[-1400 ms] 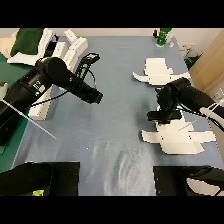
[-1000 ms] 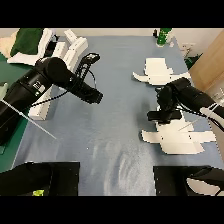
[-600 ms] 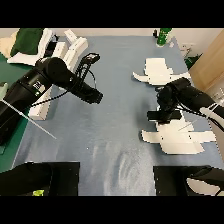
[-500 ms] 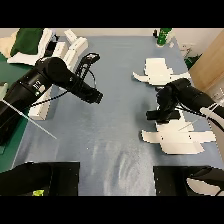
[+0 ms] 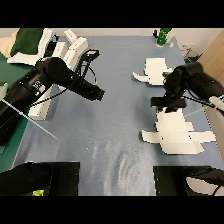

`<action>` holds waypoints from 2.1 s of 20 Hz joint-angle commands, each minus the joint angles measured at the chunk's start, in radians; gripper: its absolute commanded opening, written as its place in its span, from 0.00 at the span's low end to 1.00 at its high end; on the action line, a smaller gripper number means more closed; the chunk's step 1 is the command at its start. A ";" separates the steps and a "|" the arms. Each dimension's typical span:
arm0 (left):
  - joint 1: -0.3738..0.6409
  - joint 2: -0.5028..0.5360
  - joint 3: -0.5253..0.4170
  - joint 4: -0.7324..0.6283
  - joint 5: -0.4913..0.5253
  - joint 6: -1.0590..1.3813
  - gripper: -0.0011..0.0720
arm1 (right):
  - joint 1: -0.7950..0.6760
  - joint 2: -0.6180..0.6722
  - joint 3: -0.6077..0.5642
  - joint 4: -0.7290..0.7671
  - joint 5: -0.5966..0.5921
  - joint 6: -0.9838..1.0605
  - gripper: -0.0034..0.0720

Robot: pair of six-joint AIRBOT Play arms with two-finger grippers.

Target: Fold the box.

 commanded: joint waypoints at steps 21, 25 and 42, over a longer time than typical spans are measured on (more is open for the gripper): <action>0.002 -0.004 0.000 -0.074 0.102 -0.110 0.67 | -1.348 -0.297 0.055 0.370 -0.105 -0.879 0.47; 0.002 -0.004 0.000 -0.093 0.108 -0.113 0.67 | -1.358 -0.331 0.054 0.381 -0.134 -0.902 0.47; 0.002 -0.004 0.000 -0.097 0.109 -0.113 0.67 | -1.301 -0.337 -0.015 0.544 -0.183 -0.929 0.28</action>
